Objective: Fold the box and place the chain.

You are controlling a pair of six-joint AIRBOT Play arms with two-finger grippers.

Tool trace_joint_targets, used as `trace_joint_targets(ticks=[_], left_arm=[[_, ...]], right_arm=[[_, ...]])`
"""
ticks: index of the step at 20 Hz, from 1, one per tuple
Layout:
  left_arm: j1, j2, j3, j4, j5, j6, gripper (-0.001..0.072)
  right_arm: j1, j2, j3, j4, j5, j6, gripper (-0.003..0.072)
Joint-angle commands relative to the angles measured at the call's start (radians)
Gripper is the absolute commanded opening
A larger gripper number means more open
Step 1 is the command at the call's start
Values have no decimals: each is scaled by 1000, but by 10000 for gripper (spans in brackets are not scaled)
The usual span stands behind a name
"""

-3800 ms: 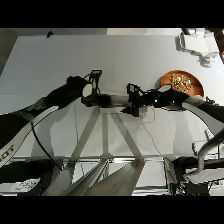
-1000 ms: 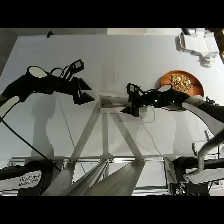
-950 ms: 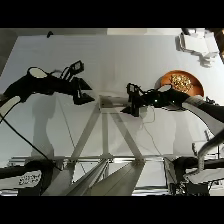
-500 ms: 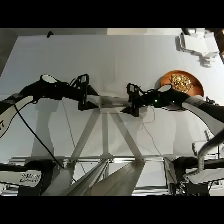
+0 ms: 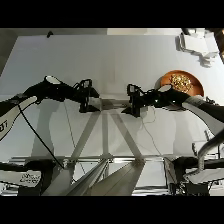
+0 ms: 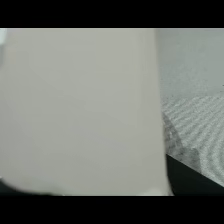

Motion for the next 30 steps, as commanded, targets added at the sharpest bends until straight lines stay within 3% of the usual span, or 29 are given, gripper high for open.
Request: trace_joint_targets(ticks=[1, 17, 30], left_arm=[[-8, -1, -1, -28, -11, 20, 702], [-13, -1, -1, 18, -40, 30, 701], [-78, -40, -1, 18, 131, -106, 699]], right_arm=[[1, 0, 0, 4, -3, 2, 335], [1, 0, 0, 5, -3, 2, 335], [1, 0, 0, 5, -3, 2, 335]])
